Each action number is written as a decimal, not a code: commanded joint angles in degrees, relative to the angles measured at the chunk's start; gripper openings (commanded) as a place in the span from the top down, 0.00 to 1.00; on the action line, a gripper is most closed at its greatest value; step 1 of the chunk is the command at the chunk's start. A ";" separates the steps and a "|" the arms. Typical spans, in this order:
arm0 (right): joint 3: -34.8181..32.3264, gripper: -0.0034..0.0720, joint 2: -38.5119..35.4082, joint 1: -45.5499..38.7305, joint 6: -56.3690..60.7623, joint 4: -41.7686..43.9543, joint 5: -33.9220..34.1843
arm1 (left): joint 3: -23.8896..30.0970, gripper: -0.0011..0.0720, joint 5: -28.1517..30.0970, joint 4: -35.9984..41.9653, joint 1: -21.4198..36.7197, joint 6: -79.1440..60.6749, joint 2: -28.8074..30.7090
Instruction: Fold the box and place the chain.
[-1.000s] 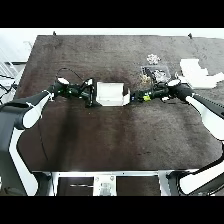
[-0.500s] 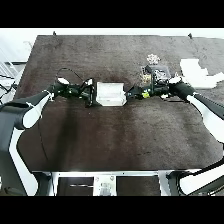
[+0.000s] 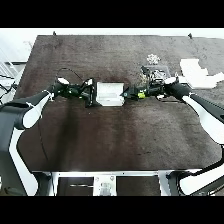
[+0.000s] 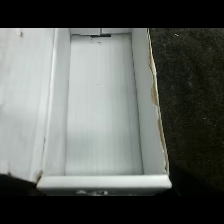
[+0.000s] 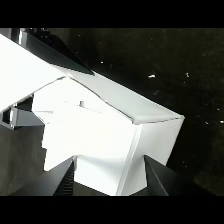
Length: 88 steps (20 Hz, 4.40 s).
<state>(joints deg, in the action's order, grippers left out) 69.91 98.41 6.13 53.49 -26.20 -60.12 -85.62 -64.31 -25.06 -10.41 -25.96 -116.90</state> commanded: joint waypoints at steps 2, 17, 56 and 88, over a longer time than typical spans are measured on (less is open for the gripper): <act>1.25 0.26 0.04 1.40 3.23 -2.93 1.66 | -0.02 0.50 0.00 -0.02 0.00 0.00 0.04; 8.00 0.26 1.40 8.28 25.51 -26.80 6.51 | -0.02 0.50 -0.20 -0.02 0.00 0.00 0.04; 36.52 0.65 15.10 22.36 73.22 -68.39 -18.58 | -0.02 0.50 -0.22 -0.02 0.00 0.42 0.04; 36.70 0.36 -2.49 17.18 57.72 -70.58 -18.45 | -0.02 0.50 -0.24 -0.02 0.00 0.44 0.04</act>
<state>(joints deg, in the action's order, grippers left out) 106.59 98.00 26.02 115.00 -95.81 -79.09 -85.62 -64.58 -25.08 -10.44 -25.52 -116.90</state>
